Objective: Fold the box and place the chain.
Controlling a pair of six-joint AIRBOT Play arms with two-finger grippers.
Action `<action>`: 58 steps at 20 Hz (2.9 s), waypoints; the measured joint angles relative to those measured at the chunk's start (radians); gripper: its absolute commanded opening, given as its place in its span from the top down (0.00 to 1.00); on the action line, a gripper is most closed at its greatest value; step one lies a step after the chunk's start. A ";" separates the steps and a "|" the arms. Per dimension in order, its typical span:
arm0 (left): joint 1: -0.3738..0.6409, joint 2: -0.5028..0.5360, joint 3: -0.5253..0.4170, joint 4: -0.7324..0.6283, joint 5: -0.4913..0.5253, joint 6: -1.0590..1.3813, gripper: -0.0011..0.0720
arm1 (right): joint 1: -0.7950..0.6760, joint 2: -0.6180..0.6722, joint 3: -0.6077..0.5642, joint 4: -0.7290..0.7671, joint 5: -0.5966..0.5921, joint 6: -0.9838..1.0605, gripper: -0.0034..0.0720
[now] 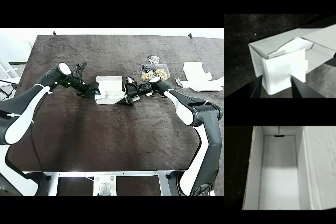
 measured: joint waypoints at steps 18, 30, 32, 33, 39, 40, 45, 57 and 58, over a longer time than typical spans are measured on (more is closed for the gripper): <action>-0.072 -0.005 0.022 0.151 0.052 -0.188 0.42 | 0.000 0.000 0.000 0.000 0.000 0.000 0.17; -0.134 -0.114 0.193 0.350 -0.078 -0.336 0.42 | 0.000 0.000 0.000 0.000 0.000 0.000 0.17; -0.141 -0.144 0.235 0.378 -0.118 -0.350 0.42 | 0.000 0.000 0.000 0.000 0.000 0.000 0.17; -0.145 -0.159 0.259 0.391 -0.140 -0.354 0.42 | 0.000 0.000 0.000 0.000 0.000 0.000 0.17; -0.170 -0.245 0.404 0.495 -0.272 -0.368 0.42 | 0.000 0.000 0.000 0.000 0.000 0.000 0.17; -0.173 -0.259 0.426 0.513 -0.294 -0.370 0.42 | 0.000 0.000 0.000 0.000 0.000 0.000 0.17; -0.182 -0.296 0.480 0.569 -0.348 -0.370 0.62 | 0.000 0.000 0.000 0.001 0.000 0.000 0.17; -0.186 -0.313 0.494 0.597 -0.353 -0.357 0.51 | 0.000 0.000 0.000 0.001 0.002 -0.001 0.17; -0.185 -0.317 0.492 0.612 -0.347 -0.354 0.28 | 0.000 0.000 0.000 0.000 -0.004 -0.002 0.17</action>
